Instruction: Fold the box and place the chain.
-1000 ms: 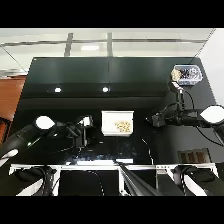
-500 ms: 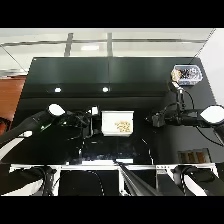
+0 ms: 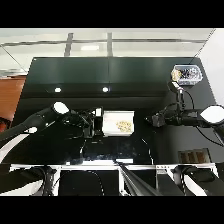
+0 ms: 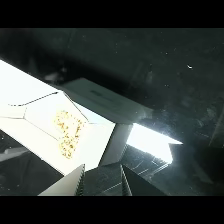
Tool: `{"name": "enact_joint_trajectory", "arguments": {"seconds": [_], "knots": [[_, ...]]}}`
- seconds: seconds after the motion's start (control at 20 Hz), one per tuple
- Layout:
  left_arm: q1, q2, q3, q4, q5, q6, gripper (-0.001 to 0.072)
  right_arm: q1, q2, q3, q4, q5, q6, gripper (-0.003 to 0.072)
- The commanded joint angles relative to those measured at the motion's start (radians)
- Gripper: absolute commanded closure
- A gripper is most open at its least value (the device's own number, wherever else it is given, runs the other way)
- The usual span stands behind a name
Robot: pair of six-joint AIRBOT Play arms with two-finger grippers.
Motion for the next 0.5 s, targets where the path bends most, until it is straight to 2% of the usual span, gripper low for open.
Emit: {"name": "enact_joint_trajectory", "arguments": {"seconds": [0.0, 0.45], "knots": [[-0.013, -0.002, 0.002, 0.005, 0.014, 0.001, -0.0003, 0.000, -0.001, -0.001, 0.000, -0.004, 0.000, 0.0415], [-0.071, -0.031, 0.040, 0.006, 0.075, -0.013, -0.0003, 0.000, -0.001, -0.001, 0.000, -0.013, 0.000, 0.0414]]}}
